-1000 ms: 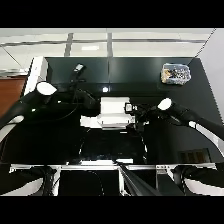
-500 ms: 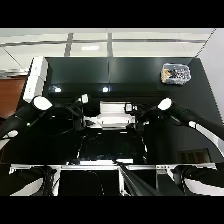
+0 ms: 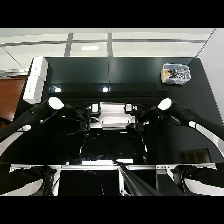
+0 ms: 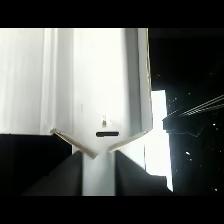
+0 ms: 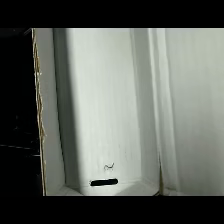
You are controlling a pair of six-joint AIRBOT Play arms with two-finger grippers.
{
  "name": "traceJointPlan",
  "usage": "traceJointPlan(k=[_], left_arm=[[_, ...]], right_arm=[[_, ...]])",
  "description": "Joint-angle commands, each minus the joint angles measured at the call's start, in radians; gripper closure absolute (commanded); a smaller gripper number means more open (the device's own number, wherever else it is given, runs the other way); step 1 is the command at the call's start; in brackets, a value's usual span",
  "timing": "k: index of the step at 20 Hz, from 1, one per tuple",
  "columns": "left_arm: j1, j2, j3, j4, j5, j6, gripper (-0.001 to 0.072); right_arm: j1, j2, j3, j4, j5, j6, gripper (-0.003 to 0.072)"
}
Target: Fold the box and place the chain.
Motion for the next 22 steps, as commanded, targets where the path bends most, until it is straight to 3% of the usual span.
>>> traceJointPlan(k=[1,10,12,13,14,15,16,17,18,19,20,22], left_arm=[[-0.005,-0.014,0.014,-0.063,-0.028,0.011,0.0539],[-0.049,-0.094,0.014,-0.220,0.023,0.006,0.0539],[-0.049,-0.093,0.015,-0.220,0.023,0.006,0.0632],[-0.049,-0.093,0.015,-0.220,0.023,0.001,0.0629],[-0.049,-0.093,0.015,-0.221,0.024,-0.010,0.0455],[-0.049,-0.093,0.015,-0.221,0.022,-0.016,0.0149],[-0.045,-0.092,0.017,-0.214,0.013,-0.053,0.0227],[-0.043,-0.092,0.023,-0.200,-0.003,-0.061,0.0499],[-0.042,-0.092,0.030,-0.190,-0.015,-0.062,0.0434],[-0.039,-0.090,0.039,-0.187,-0.037,-0.063,0.0472],[-0.031,-0.084,0.054,-0.156,-0.072,-0.074,0.0680],[-0.004,-0.053,0.092,-0.055,-0.120,-0.273,0.0685]], right_arm=[[0.001,-0.001,0.000,0.000,0.000,0.000,0.0481],[0.001,-0.001,0.000,0.000,0.000,0.000,0.0481],[0.001,-0.001,0.000,0.000,0.000,0.000,0.0480],[0.001,-0.001,0.000,0.000,0.000,0.000,0.0481],[0.001,-0.001,0.000,0.000,0.000,0.000,0.0481],[0.001,-0.001,0.000,0.000,0.000,0.000,0.0480],[0.001,-0.001,0.000,0.000,0.000,0.000,0.0481],[0.001,-0.001,0.000,0.000,0.000,0.000,0.0481],[0.001,-0.001,0.000,0.000,0.000,0.000,0.0481],[0.001,-0.001,0.000,0.000,0.000,0.000,0.0481],[0.001,-0.001,0.000,0.000,0.000,0.000,0.0481],[0.001,0.000,0.000,0.000,0.000,0.000,0.0481]])
